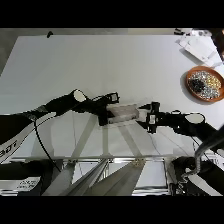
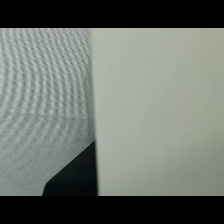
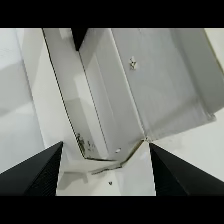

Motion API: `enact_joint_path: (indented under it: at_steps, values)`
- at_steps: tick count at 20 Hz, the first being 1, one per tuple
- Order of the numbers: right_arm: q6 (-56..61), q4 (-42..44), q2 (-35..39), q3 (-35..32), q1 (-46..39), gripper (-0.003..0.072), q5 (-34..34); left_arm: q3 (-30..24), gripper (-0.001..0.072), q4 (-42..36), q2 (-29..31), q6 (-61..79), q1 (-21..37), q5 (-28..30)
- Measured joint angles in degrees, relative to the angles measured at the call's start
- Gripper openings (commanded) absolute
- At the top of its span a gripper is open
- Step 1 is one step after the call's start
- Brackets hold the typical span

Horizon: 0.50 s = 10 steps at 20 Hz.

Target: Fold the box and place the chain.

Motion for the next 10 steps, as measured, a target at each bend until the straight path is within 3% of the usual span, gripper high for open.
enact_joint_path:
  at_steps: [10]
  values:
    - [-2.8,4.0,-6.7,2.5,-4.9,0.0605,5.6,0.0,0.0011,0.0,0.0,0.0,0.0,0.0]
